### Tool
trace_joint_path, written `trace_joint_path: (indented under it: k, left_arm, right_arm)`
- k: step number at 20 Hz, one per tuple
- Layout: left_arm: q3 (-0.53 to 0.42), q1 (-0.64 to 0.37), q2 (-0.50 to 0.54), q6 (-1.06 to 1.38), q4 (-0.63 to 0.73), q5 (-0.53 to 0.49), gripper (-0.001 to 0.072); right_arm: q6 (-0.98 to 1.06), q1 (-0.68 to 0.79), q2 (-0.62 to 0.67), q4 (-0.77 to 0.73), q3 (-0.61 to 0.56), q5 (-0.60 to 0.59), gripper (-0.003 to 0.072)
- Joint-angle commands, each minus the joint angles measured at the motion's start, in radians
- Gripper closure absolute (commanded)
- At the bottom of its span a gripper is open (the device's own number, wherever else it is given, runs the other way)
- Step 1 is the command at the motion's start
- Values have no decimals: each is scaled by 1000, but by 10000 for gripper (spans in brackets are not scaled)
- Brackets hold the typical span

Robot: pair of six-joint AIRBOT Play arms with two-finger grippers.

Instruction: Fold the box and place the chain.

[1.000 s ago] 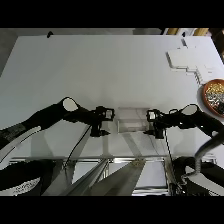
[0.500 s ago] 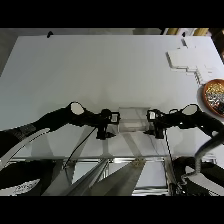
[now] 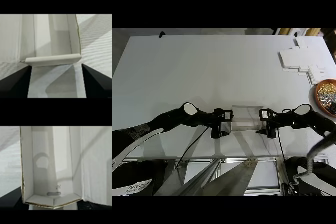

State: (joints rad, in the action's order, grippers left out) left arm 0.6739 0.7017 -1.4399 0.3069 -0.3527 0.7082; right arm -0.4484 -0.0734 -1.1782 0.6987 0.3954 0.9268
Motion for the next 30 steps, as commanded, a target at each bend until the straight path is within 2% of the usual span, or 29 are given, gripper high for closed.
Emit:
trace_joint_path:
  k: [1,9,14,19,30]
  left_arm:
    - [0,11,-4,-4,0,-9,15]
    - [-5,8,24,-113,-87,-24,15]
    - [-81,10,63,-58,-89,-130,14]
    - [-83,11,66,135,60,-86,14]
    - [-61,26,23,182,138,-82,13]
  right_arm:
    - [-2,-1,0,0,0,1,288]
    - [-2,-1,0,0,0,1,288]
    - [-2,-1,0,0,0,1,288]
    - [-2,-1,0,0,0,1,288]
    - [-2,-1,0,0,0,1,289]
